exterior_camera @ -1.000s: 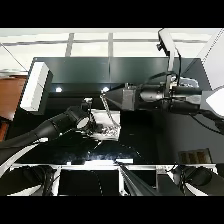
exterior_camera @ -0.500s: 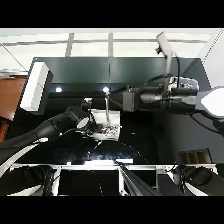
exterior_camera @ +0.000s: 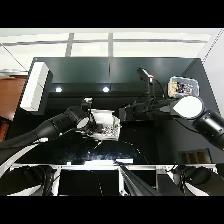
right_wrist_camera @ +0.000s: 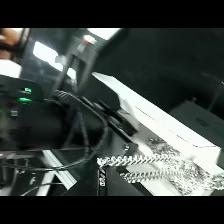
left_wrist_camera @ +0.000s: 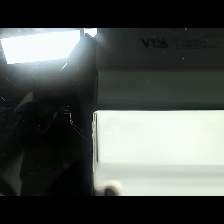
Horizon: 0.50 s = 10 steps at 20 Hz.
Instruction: Fold the box and place the chain.
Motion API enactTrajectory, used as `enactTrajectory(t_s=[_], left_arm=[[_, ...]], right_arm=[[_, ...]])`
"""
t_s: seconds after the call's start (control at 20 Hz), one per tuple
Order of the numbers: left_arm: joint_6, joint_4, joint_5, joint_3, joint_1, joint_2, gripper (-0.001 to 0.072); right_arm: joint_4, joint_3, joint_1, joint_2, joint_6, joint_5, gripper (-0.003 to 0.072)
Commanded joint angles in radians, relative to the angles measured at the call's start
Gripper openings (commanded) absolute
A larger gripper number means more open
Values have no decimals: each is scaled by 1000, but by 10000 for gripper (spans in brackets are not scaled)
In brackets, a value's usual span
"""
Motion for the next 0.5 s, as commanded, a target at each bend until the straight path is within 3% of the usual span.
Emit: enactTrajectory(t_s=[0.0,0.05,0.1,0.15,0.3,0.45], left_arm=[[0,0,-1,0,0,-1,32],[0,0,-1,0,0,-1,31],[0,0,-1,0,0,-1,31],[0,0,-1,0,0,-1,31],[0,0,-2,0,0,-1,32],[0,0,-1,0,0,-1,32]], right_arm=[[-24,-10,-2,-24,4,5,43],[-24,-10,-2,-24,5,11,206],[-26,-10,-3,-24,5,26,427],[-35,-9,-7,-23,4,39,570],[-151,-9,-77,-23,1,140,584],[-419,-10,-139,-23,-60,239,584]])
